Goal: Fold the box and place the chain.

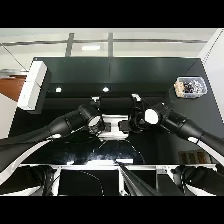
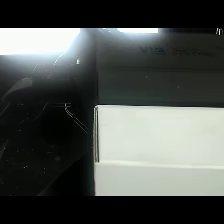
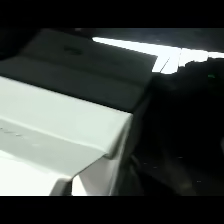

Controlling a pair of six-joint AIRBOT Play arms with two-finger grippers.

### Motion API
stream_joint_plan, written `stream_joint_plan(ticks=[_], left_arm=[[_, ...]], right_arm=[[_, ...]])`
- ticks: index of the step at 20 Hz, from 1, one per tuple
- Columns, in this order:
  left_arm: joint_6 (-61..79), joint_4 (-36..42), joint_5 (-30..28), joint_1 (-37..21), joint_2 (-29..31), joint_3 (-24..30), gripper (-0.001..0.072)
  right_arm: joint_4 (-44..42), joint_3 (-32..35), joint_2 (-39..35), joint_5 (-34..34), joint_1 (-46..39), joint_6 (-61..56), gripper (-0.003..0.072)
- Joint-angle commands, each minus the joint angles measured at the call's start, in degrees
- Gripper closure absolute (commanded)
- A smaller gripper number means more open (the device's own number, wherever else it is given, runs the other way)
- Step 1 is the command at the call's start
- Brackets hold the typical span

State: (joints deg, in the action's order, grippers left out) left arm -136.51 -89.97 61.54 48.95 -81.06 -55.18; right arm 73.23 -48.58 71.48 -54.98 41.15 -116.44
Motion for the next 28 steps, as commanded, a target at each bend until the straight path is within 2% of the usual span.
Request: stream_joint_plan(ticks=[1,5,6,12,24,25,28], left_arm=[[0.0,-0.2,-0.7,-0.1,0.0,0.0,0.0680],[0.0,0.0,-1.0,0.0,0.0,0.0,0.0680],[0.0,0.0,-1.0,0.0,0.0,0.0,0.0680],[0.0,0.0,-1.0,0.0,0.0,0.0,0.0680],[0.0,0.0,-1.0,0.0,0.0,0.0,0.0679],[0.0,0.0,-1.0,0.0,0.0,0.0,0.0679],[0.0,0.0,-1.0,0.0,0.0,0.0,0.0679]], right_arm=[[4.3,-1.9,1.6,-0.4,2.1,-6.5,0.0354],[9.4,-6.6,5.8,-5.9,5.2,-10.6,0.0364],[10.8,-7.4,6.8,-7.0,5.9,-11.9,0.0453],[11.4,-8.9,10.8,-7.8,7.1,-16.4,0.0453],[13.0,-9.4,11.6,-8.2,7.1,-19.7,0.0454],[13.0,-9.4,11.7,-8.2,7.1,-19.7,0.0501],[12.9,-9.4,12.0,-8.2,7.1,-19.7,0.0511]])
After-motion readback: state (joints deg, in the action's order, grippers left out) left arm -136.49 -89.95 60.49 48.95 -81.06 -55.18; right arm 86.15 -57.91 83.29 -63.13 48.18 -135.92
